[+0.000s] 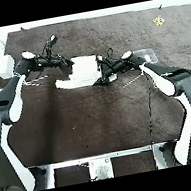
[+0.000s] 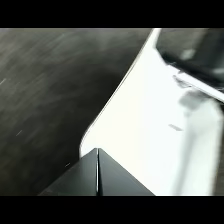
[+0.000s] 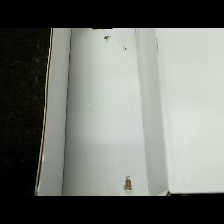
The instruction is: Fold the box and place the chain.
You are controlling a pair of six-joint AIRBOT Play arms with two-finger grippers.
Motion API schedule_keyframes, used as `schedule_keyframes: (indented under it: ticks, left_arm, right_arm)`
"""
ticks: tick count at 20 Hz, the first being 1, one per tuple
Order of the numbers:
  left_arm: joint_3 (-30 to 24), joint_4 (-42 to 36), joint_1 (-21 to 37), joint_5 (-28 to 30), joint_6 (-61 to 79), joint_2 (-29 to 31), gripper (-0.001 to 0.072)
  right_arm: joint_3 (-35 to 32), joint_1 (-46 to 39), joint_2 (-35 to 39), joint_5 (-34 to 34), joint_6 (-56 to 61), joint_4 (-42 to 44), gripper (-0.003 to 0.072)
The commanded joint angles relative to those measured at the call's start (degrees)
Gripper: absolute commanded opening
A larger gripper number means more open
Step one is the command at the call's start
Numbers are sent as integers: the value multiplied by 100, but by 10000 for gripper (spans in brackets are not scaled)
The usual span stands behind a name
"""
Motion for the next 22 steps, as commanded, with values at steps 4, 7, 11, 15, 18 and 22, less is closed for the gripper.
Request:
schedule_keyframes:
  ticks: [4, 7, 11, 15, 18, 22]
  left_arm:
    - [-11, 402, 2, 72, -518, -365, 13]
    - [-11, 398, 2, -2, -516, -376, 13]
    - [-11, 413, 2, -107, -514, -376, 12]
    - [236, 407, 4, -87, -514, -299, 13]
    - [496, 428, 11, 57, -514, 52, 12]
    - [673, 1233, 11, -57, -516, 798, 13]
  right_arm:
    - [-2, -4, 0, 2, -2, 0, 367]
    - [-2, -4, 0, 2, -2, 0, 367]
    - [-2, -4, 0, 2, -2, 0, 367]
    - [-2, -4, 0, 2, -2, 0, 367]
    - [-2, -4, 0, 2, -2, 0, 367]
    - [-2, -4, 0, 0, -4, 0, 367]
